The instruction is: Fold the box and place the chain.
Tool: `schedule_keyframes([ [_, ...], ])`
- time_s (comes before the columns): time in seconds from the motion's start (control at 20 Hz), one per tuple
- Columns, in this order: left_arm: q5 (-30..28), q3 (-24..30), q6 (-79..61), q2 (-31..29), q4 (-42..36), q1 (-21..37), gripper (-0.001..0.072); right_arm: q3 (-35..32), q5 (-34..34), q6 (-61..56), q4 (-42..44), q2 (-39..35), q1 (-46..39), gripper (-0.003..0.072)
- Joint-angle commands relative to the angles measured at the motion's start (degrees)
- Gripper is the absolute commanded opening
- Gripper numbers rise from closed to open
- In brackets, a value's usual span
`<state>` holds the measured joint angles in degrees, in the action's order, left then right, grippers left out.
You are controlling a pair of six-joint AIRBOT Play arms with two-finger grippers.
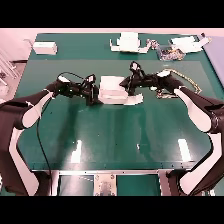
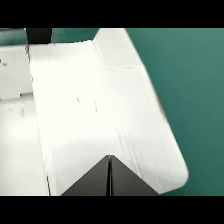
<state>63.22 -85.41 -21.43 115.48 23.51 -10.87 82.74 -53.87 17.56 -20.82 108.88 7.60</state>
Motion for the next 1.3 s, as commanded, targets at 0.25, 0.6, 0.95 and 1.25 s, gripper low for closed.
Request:
schedule_keyframes([
  [0.25,0.28,0.00,-0.02,-0.02,-0.02,-0.02,0.0338,0.68,0.22,-0.57,-5.99,1.25,1.22,0.0010],
  [0.6,0.28,0.00,-0.02,-0.02,-0.02,-0.02,0.0338,0.83,-0.07,-8.46,-9.33,-10.54,-2.10,0.0007],
  [0.95,0.31,0.00,-0.02,-0.02,-0.02,-0.02,0.0338,-15.23,0.35,-7.87,-16.31,-22.10,-3.96,0.0008],
  [1.25,0.35,0.00,-0.02,-0.02,-0.02,-0.02,0.0338,-21.27,0.35,0.87,-15.82,-19.37,-4.11,0.0563],
])
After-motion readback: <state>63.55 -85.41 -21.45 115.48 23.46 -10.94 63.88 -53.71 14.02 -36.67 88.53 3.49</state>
